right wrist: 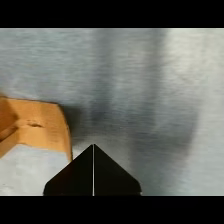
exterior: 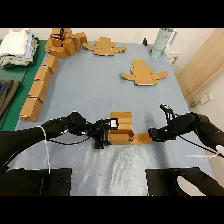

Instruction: Fold the box.

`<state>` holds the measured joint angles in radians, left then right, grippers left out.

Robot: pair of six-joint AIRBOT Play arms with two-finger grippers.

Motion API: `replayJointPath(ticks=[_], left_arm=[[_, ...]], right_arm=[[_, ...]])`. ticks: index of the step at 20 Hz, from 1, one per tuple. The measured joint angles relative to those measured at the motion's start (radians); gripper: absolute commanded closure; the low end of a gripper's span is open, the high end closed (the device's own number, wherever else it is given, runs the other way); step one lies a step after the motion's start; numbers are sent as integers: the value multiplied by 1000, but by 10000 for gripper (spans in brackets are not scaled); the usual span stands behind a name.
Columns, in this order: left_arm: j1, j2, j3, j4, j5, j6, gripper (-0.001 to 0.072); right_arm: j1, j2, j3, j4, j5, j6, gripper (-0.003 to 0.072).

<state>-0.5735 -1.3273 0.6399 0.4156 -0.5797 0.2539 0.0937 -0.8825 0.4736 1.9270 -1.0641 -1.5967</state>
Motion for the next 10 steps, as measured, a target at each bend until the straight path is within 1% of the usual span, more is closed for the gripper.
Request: replayJointPath(ticks=[4,6,10], left_arm=[[0,0,0,0,0,0,220],[0,0,0,0,0,0,220],[0,0,0,0,0,-1,220]], right_arm=[[-3,24,-4,78,-26,-18,683],[-4,9,-10,93,-25,-30,683],[-4,-50,-15,128,14,-75,683]])
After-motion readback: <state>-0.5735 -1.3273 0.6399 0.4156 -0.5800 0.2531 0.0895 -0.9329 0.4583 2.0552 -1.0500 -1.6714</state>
